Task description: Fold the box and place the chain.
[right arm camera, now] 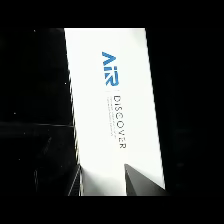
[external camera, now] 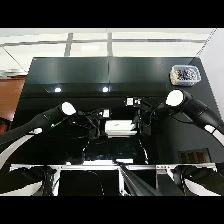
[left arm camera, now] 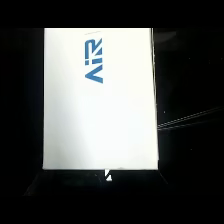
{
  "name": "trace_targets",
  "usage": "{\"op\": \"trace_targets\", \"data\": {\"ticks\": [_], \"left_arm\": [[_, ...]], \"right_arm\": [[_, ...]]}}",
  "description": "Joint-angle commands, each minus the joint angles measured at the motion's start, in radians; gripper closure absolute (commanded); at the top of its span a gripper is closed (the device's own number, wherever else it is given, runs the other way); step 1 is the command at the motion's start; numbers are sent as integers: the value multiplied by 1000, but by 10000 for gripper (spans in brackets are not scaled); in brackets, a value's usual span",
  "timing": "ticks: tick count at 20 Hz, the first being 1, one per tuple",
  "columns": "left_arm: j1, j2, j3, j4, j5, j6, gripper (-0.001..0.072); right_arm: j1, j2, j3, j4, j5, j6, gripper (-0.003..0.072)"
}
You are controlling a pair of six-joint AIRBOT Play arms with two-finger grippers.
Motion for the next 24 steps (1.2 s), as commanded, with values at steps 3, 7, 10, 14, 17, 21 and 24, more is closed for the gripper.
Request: {"op": "trace_targets", "data": {"ticks": [3, 7, 10, 14, 17, 21, 24], "left_arm": [[0, 0, 1, 0, 2, 0, 385], [0, 0, 1, 0, 2, 0, 385], [0, 0, 1, 0, 3, 0, 385], [0, 0, 1, 0, 5, 0, 385], [0, 0, 1, 0, 6, 0, 385], [0, 0, 1, -1, 6, 0, 385], [0, 0, 1, 0, 6, 0, 385]], "right_arm": [[12, 1, -27, 6, -4, 8, 358], [7, 51, -22, 24, -5, 92, 361], [-72, 111, -34, 50, 49, 340, 669], [-178, 112, -265, 622, 18, 335, 668], [-154, 112, -302, 678, -69, 459, 668], [-96, 105, -302, 583, -209, 611, 668], [-55, 65, -302, 483, -238, 700, 668]]}}
